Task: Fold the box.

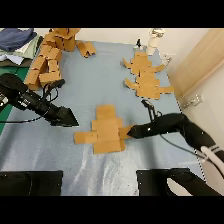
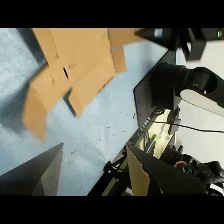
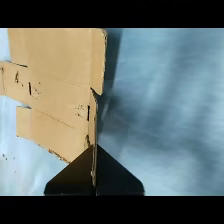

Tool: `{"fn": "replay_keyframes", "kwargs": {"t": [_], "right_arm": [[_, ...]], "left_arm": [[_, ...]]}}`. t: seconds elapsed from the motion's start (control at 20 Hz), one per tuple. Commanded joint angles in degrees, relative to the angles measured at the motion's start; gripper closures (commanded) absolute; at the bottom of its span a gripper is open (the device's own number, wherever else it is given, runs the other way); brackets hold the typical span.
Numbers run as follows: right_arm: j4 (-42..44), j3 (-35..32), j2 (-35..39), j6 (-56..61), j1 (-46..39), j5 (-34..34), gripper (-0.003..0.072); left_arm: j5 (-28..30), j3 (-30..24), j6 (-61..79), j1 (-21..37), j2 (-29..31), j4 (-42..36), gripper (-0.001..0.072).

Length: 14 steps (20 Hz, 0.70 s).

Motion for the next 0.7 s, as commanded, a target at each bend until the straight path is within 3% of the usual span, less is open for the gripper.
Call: {"fn": "replay_keyframes", "kwargs": {"t": [0.0,0.25,0.45,0.65], "right_arm": [[1.22,-7.76,9.75,2.69,8.44,7.58,0.0687],[-0.07,-12.61,21.46,9.70,13.73,7.43,0.0686],[-0.24,-12.59,22.49,12.55,15.13,6.08,0.0686],[-0.24,-12.59,22.49,12.61,15.13,3.72,0.0686]], "left_arm": [[3.69,-3.72,2.67,2.19,-0.98,0.02,0.0113],[13.09,-6.47,6.75,1.92,-2.80,-0.24,0.0114],[19.69,-6.47,8.76,-2.51,-9.38,-0.52,0.0113],[21.94,-6.01,17.40,-6.23,-15.85,-10.91,0.0114]]}}
